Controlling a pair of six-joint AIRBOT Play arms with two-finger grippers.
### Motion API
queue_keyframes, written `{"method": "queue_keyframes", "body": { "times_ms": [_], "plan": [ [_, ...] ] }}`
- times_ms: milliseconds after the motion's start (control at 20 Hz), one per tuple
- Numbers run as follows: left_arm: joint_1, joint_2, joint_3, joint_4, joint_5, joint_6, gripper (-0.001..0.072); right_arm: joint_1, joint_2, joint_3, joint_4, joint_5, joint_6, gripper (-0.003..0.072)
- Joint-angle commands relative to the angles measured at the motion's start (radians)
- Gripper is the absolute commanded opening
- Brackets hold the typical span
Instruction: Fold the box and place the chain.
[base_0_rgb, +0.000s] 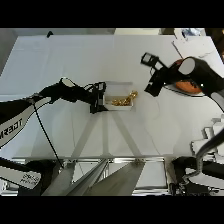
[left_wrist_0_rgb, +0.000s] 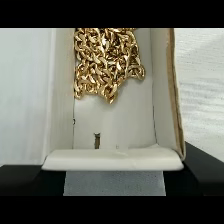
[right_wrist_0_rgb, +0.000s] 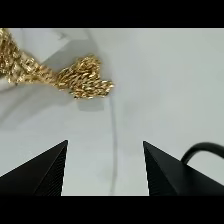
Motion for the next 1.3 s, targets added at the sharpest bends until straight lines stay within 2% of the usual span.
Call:
{"method": "queue_keyframes", "body": {
  "times_ms": [0,200,500,650,700,800,950,1000,1050,1100,1150,1250],
  "plan": [
    [-0.001,0.000,0.000,0.000,0.000,0.000,0.0153,-0.002,-0.093,-0.022,0.112,-0.005,-0.399,0.0525],
    [-0.001,0.000,0.000,0.000,0.000,0.000,0.0153,0.033,-0.156,-0.022,0.121,-0.020,-0.533,0.0525],
    [-0.001,0.000,0.000,0.000,0.000,0.000,0.0153,0.058,-0.198,-0.022,0.243,-0.172,-0.533,0.0523],
    [-0.001,0.000,0.000,0.000,0.000,0.000,0.0153,0.073,-0.209,-0.022,0.241,-0.179,-0.532,0.0511],
    [-0.001,0.000,0.000,0.000,0.000,0.000,0.0153,0.077,-0.214,-0.022,0.237,-0.167,-0.532,0.0494],
    [-0.001,0.000,0.000,0.000,0.000,0.000,0.0153,0.086,-0.227,-0.022,0.233,-0.137,-0.531,0.0397],
    [-0.001,0.000,0.000,0.000,0.000,0.000,0.0153,0.092,-0.240,-0.022,0.218,-0.125,-0.528,0.0393],
    [-0.001,0.000,0.000,0.000,0.000,0.000,0.0153,0.093,-0.239,-0.022,0.208,-0.127,-0.528,0.0369],
    [-0.001,0.000,0.000,0.000,0.000,0.000,0.0153,0.093,-0.239,-0.022,0.186,-0.125,-0.523,0.0229],
    [-0.001,0.000,0.000,0.000,0.000,0.000,0.0153,0.093,-0.239,-0.022,0.155,-0.123,-0.515,0.0050],
    [-0.001,0.000,0.000,0.000,0.000,0.000,0.0153,0.093,-0.238,-0.022,0.119,-0.124,-0.480,0.0016],
    [-0.001,0.000,0.000,0.000,0.000,0.000,0.0153,0.093,-0.234,-0.022,0.039,-0.124,-0.365,0.0015]
  ]
}}
